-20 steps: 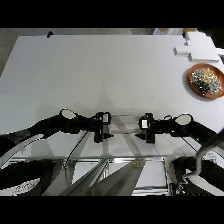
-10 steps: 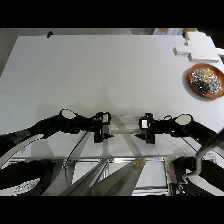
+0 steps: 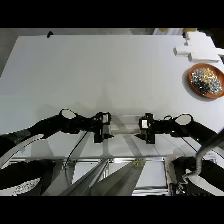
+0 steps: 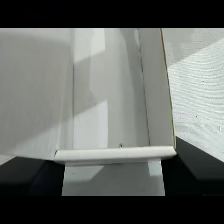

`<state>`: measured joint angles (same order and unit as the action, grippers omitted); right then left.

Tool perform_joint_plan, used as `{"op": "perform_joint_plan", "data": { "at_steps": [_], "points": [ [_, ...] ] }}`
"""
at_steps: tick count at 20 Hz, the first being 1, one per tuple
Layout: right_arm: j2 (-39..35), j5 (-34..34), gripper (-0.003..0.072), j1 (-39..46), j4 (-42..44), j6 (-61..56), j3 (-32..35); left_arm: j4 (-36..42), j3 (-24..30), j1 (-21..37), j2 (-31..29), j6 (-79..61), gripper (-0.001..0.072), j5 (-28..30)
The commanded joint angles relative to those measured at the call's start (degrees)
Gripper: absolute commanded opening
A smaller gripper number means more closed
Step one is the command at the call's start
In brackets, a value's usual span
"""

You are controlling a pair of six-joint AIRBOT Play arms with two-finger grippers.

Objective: Fold the box and place the chain.

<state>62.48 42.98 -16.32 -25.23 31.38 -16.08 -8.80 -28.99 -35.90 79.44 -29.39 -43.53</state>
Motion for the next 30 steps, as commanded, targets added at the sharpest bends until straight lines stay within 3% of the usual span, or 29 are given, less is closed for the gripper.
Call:
{"op": "perform_joint_plan", "data": {
  "at_steps": [1,5,11,14,17,19,22,25,30],
  "points": [
    [-0.7,0.7,0.0698,0.0,0.6,-4.3,0.0,0.2,0.0,0.0,0.0,0.1,0.0274,0.2],
    [-6.3,0.3,0.0693,0.0,-3.4,-12.6,0.0,0.2,0.0,0.0,0.0,0.1,0.0274,0.2],
    [-15.9,1.6,0.0681,0.0,-27.1,-35.3,0.0,0.2,0.0,0.0,0.0,0.1,0.0274,0.1],
    [-22.2,4.0,0.0603,0.0,-34.2,-44.0,0.0,0.2,0.0,0.0,0.0,0.1,0.0274,0.0],
    [-29.3,9.0,0.0499,0.0,-34.9,-46.6,0.0,0.2,0.0,0.0,0.0,0.1,0.0274,0.0],
    [-33.2,12.1,0.0337,0.0,-34.9,-46.6,0.0,0.2,0.0,0.0,0.0,0.1,0.0274,0.0],
    [-37.2,16.5,0.004,0.0,-29.3,-46.6,0.0,0.2,0.0,0.0,0.0,0.1,0.0274,0.0],
    [-36.9,13.2,0.002,0.0,-15.2,-45.8,0.0,0.2,0.0,0.0,0.0,0.1,0.0274,0.0],
    [-27.0,-9.3,0.002,0.0,2.2,-44.3,0.0,0.2,0.0,0.0,0.0,0.1,0.0274,0.0]
  ]
}}
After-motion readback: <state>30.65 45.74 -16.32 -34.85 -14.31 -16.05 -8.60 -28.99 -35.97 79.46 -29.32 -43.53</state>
